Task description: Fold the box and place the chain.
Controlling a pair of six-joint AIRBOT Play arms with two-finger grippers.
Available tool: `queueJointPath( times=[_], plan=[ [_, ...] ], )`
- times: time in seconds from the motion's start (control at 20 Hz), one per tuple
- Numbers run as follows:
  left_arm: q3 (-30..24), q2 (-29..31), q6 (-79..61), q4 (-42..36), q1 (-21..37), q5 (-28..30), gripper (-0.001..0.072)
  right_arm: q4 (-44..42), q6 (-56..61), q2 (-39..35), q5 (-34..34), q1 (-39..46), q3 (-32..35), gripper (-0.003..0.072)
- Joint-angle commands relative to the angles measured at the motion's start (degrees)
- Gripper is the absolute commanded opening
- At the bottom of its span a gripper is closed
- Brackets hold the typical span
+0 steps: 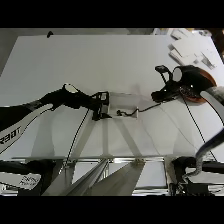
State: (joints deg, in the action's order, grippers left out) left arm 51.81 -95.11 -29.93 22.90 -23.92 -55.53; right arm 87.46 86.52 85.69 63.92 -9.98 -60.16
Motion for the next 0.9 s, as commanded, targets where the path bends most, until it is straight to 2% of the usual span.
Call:
queueJointPath(
  times=[0.0,0.25,0.3,0.5,0.65,0.85],
  plan=[
    [-0.02,0.02,-0.02,0.02,0.02,0.02,0.0088,0.11,1.84,1.29,-1.09,-0.20,1.75,0.0337],
    [-0.02,0.02,-0.02,0.02,0.02,0.02,0.0088,0.13,2.01,1.29,-3.45,-0.20,3.26,0.0333],
    [-0.02,0.02,0.00,0.02,0.02,0.04,0.0088,0.13,2.01,1.29,-3.54,-0.20,3.26,0.0306],
    [-0.02,0.02,0.00,0.02,0.02,0.02,0.0088,-0.07,1.75,1.05,-1.51,-0.20,3.26,0.0019],
    [-0.02,0.02,-0.02,0.02,0.02,0.02,0.0088,0.07,1.44,-2.80,-0.15,-0.33,3.26,0.0018],
    [0.00,0.02,-0.02,0.02,0.02,0.02,0.0088,-1.16,0.85,-14.60,3.34,-0.33,3.28,0.0018]
  ],
)
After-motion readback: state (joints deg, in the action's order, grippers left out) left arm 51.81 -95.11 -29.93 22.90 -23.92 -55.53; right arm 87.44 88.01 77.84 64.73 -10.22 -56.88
